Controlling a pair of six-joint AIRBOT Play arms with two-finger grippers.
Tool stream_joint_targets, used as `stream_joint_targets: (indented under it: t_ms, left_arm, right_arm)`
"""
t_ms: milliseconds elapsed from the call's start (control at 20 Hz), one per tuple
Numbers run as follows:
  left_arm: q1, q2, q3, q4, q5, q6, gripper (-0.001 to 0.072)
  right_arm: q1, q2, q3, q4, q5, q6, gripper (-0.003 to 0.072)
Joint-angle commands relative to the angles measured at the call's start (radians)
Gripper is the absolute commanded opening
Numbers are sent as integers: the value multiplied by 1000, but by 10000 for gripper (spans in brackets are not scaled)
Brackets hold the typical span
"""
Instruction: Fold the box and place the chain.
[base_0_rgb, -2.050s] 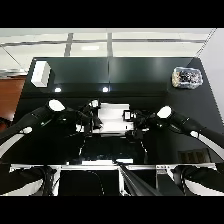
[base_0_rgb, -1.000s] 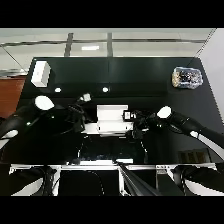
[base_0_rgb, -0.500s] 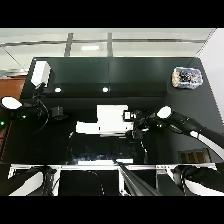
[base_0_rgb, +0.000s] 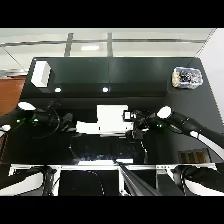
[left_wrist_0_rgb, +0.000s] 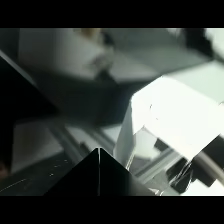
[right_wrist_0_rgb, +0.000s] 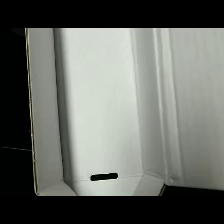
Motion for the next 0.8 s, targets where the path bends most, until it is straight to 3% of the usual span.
stream_joint_targets:
  t_ms: [0,250,300,400,450,650,750]
  left_arm:
    - [-90,-39,3,-63,5,58,27]
    - [-84,-41,4,-206,-36,235,29]
    - [-83,-41,4,-207,-48,248,73]
    - [-83,-41,4,-208,-56,251,517]
    - [-83,-41,4,-208,-56,253,626]
    - [-87,-40,4,-212,-57,254,711]
    - [-106,-40,10,-209,-56,254,710]
  right_arm:
    - [0,-1,0,0,0,0,178]
    - [0,-1,0,0,0,0,178]
    - [0,-1,0,0,0,0,177]
    - [0,-1,0,0,0,0,178]
    - [0,-1,0,0,0,0,178]
    - [0,-1,0,0,0,0,178]
    - [0,-1,0,0,0,0,178]
